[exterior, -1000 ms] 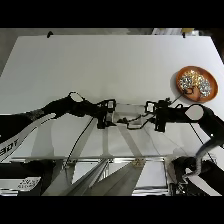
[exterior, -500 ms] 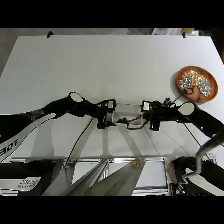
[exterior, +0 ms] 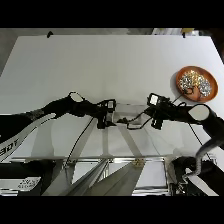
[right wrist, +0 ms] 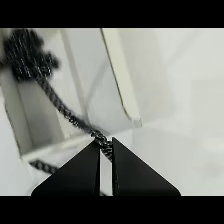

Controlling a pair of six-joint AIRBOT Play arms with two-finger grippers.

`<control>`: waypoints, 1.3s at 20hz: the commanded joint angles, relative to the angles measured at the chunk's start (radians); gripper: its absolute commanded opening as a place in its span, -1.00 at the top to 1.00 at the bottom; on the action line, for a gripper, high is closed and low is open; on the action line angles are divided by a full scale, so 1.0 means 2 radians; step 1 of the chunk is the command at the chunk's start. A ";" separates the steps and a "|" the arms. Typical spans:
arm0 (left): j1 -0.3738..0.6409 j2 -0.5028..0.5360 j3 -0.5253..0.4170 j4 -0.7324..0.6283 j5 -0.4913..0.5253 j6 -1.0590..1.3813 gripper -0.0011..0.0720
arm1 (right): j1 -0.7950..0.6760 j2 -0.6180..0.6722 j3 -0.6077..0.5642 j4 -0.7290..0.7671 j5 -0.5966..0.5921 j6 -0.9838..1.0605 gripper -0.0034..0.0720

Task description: Fold the box and place the chain.

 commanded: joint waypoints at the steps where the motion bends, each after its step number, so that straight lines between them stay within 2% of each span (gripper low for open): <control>1: 0.000 0.000 0.000 0.000 0.000 0.000 0.07 | 0.000 0.077 0.001 0.080 0.047 0.037 0.87; 5: 0.000 0.000 0.000 0.000 0.000 0.000 0.07 | 0.001 0.094 0.001 0.181 0.098 0.033 0.87; 10: 0.000 0.000 0.000 0.000 0.000 0.000 0.07 | 0.002 0.094 0.001 0.329 0.103 -0.026 0.87; 16: 0.000 0.000 0.000 0.000 0.000 0.000 0.07 | 0.002 0.087 0.001 0.417 0.109 -0.073 0.87; 19: 0.000 0.000 0.000 0.000 0.000 0.000 0.07 | 0.002 0.079 0.001 0.375 0.096 -0.086 0.87; 23: 0.000 0.000 0.000 0.000 0.000 0.000 0.07 | 0.002 0.029 0.001 0.245 0.097 -0.086 0.87; 26: 0.000 0.000 0.000 0.000 0.000 0.000 0.07 | 0.002 -0.007 0.001 0.225 0.093 -0.087 0.86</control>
